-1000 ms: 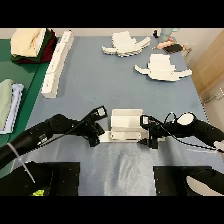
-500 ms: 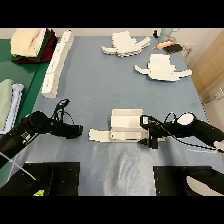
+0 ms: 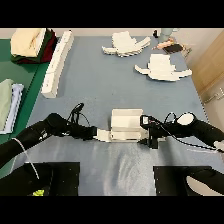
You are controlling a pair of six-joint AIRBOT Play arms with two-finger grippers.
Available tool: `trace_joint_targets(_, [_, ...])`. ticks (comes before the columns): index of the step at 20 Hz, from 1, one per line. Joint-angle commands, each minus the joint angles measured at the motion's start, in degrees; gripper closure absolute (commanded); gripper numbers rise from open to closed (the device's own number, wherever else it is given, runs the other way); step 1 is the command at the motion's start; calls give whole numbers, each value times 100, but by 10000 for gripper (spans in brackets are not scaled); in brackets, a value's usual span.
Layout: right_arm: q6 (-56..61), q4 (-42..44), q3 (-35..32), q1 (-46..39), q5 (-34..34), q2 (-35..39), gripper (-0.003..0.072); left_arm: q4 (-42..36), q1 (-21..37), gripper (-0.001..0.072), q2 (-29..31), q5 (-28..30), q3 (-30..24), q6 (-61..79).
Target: Fold the box.
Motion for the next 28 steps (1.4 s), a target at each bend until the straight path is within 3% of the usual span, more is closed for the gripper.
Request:
trace_joint_targets(1, [0, 2, -2, 2, 0, 2, 169, -319, -660, 696, -74, 520, 138, 203])
trace_joint_targets(5, [0, 2, -2, 2, 0, 2, 169, -212, -820, 695, -68, 334, 474, 210])
trace_joint_targets(9, [0, 0, -2, 2, 0, 2, 169, -144, -479, 692, -33, -22, 741, 184])
trace_joint_targets(10, [0, 2, -2, 2, 0, 2, 169, -98, -354, 568, -26, -232, 813, 179])
trace_joint_targets(11, [0, 2, -2, 2, 0, 2, 169, -63, -245, 364, -26, -378, 874, 35])
trace_joint_targets(12, [0, 0, -2, 2, 0, 2, 169, -70, -190, 339, -26, -422, 909, -17])
trace_joint_targets(18, [0, 0, -2, 2, 0, 2, 169, -337, -669, 338, -168, 131, 949, -24])
trace_joint_targets(24, [0, 2, -2, 2, 0, 2, 169, -385, -953, 336, -201, 302, 951, -94])
trace_joint_targets(26, [0, 0, -2, 2, 0, 2, 169, -286, -1012, 336, -199, 284, 1010, -219])
trace_joint_targets(28, [0, 2, -2, 2, 0, 2, 169, 282, -1154, 336, -201, 280, 1167, -787])
